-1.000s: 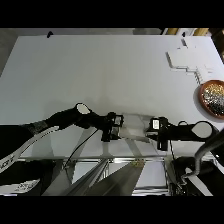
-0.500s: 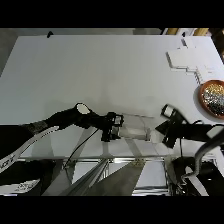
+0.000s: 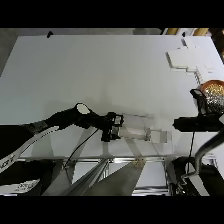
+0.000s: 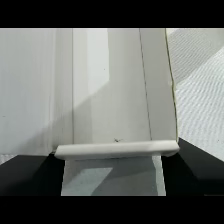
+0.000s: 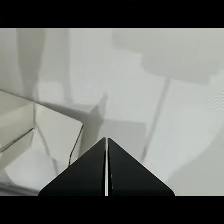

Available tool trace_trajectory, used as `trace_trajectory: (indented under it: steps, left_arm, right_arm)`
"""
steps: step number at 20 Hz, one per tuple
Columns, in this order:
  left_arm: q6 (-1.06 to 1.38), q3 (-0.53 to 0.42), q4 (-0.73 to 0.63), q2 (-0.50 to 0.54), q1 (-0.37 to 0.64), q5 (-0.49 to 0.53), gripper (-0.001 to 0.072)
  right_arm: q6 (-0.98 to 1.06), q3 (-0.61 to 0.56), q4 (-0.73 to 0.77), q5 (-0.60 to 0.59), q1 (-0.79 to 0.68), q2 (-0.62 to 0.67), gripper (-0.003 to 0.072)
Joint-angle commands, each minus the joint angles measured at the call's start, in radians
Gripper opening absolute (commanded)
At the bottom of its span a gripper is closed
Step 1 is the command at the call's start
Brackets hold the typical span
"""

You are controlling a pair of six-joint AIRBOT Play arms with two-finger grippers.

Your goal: Fold the box and place the chain.

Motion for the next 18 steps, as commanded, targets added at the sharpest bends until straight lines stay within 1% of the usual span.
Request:
trace_trajectory:
  steps: [1, 2, 5, 7, 9, 13, 15, 18]
  left_arm:
    - [0.000, 0.000, 0.000, 0.000, 0.001, 0.000, 0.0210]
    - [0.001, 0.001, 0.000, 0.000, 0.001, 0.000, 0.0209]
    - [0.001, 0.000, 0.000, 0.000, 0.001, 0.000, 0.0210]
    - [0.001, 0.000, 0.000, 0.000, 0.001, 0.000, 0.0210]
    - [0.001, 0.000, 0.000, 0.000, 0.001, 0.000, 0.0210]
    - [0.001, 0.001, 0.000, 0.000, 0.001, 0.000, 0.0210]
    - [0.001, 0.001, 0.000, 0.000, 0.001, 0.000, 0.0210]
    - [0.001, 0.000, 0.000, 0.000, 0.001, 0.000, 0.0210]
  right_arm:
    - [0.077, -0.035, 0.108, 0.035, -0.018, -0.100, 0.0014]
    - [0.077, -0.045, 0.135, 0.026, -0.005, -0.116, 0.0014]
    - [0.131, -0.100, 0.131, -0.036, 0.059, -0.138, 0.0014]
    - [0.170, -0.143, 0.123, -0.052, 0.062, -0.164, 0.0014]
    - [0.214, -0.180, 0.127, -0.097, 0.062, -0.169, 0.0014]
    - [0.224, -0.194, 0.159, -0.122, 0.062, -0.169, 0.0014]
    - [0.216, -0.198, 0.209, -0.124, 0.063, -0.169, 0.0014]
    - [0.141, -0.199, 0.320, -0.111, 0.063, -0.167, 0.0016]
